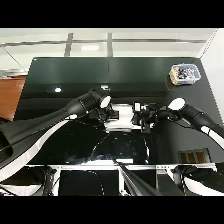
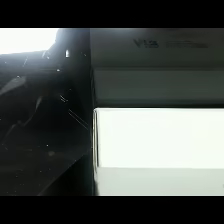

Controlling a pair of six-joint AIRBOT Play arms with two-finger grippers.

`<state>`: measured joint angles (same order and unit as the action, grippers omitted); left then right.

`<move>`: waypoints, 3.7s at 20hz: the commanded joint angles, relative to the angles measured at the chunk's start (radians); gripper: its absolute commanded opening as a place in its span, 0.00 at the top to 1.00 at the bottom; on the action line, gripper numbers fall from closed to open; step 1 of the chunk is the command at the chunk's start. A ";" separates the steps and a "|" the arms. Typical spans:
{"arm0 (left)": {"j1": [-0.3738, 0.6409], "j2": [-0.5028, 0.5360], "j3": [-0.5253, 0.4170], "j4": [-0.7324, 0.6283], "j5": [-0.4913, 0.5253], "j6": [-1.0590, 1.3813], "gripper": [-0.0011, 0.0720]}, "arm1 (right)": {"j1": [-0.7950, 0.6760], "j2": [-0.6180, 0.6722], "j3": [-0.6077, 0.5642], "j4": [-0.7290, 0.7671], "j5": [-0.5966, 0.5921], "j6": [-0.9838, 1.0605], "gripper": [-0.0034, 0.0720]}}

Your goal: Fold the box and place the chain.

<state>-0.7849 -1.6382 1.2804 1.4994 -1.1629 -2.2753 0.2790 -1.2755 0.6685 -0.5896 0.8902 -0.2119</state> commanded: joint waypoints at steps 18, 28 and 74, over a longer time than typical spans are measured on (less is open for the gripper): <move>0.001 0.000 0.000 -0.001 -0.002 0.001 0.95 | -0.603 0.169 -0.027 -0.319 0.087 1.521 0.93; 0.001 0.000 0.000 -0.001 -0.002 0.001 0.95 | -0.352 -0.096 -0.105 0.120 0.222 1.115 0.93; 0.005 0.000 0.000 0.000 -0.001 0.001 0.95 | 0.320 -0.232 0.406 -0.816 0.274 2.350 0.87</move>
<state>-0.7811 -1.6386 1.2804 1.4937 -1.1595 -2.2738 0.5961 -1.4921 1.0725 -1.4147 1.1557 2.1223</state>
